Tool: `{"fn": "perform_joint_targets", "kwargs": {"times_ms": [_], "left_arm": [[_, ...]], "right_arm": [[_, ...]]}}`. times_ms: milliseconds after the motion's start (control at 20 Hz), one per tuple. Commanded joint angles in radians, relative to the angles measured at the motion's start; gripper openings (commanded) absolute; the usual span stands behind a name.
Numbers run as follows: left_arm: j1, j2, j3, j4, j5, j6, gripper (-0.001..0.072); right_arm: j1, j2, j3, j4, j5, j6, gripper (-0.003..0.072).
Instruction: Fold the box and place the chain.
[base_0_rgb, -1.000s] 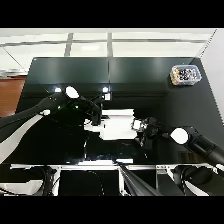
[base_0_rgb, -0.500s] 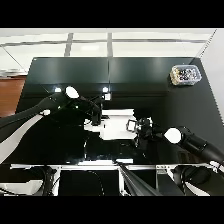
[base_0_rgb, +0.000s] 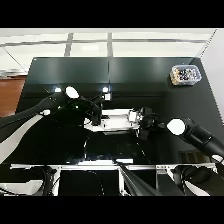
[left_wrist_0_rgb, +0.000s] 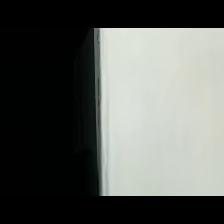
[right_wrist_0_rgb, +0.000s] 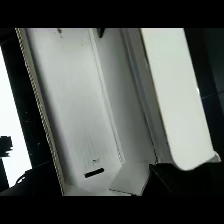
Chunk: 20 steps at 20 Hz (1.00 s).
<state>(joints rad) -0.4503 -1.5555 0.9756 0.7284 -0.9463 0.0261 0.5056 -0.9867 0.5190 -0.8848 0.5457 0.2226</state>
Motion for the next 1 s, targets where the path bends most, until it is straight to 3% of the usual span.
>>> {"fn": "perform_joint_targets", "kwargs": {"times_ms": [0, 150, 600, 950], "left_arm": [[0.0, 0.0, 0.0, 0.0, 0.0, 0.0, 0.0024], [0.0, 0.0, 0.0, 0.0, 0.0, 0.0, 0.0024], [0.0, 0.0, 0.0, 0.0, -0.008, 0.0, 0.0024], [0.0, 0.0, 0.0, 0.0, -0.015, 0.0, 0.0024]], "right_arm": [[-0.053, -0.003, 0.011, -0.001, 0.01, -0.027, 0.0704], [-0.076, -0.004, 0.011, 0.031, -0.008, -0.034, 0.0704], [-0.16, -0.097, 0.034, 0.37, 0.13, -0.375, 0.0704], [-0.193, -0.17, 0.034, 0.447, 0.199, -0.528, 0.0704]]}}
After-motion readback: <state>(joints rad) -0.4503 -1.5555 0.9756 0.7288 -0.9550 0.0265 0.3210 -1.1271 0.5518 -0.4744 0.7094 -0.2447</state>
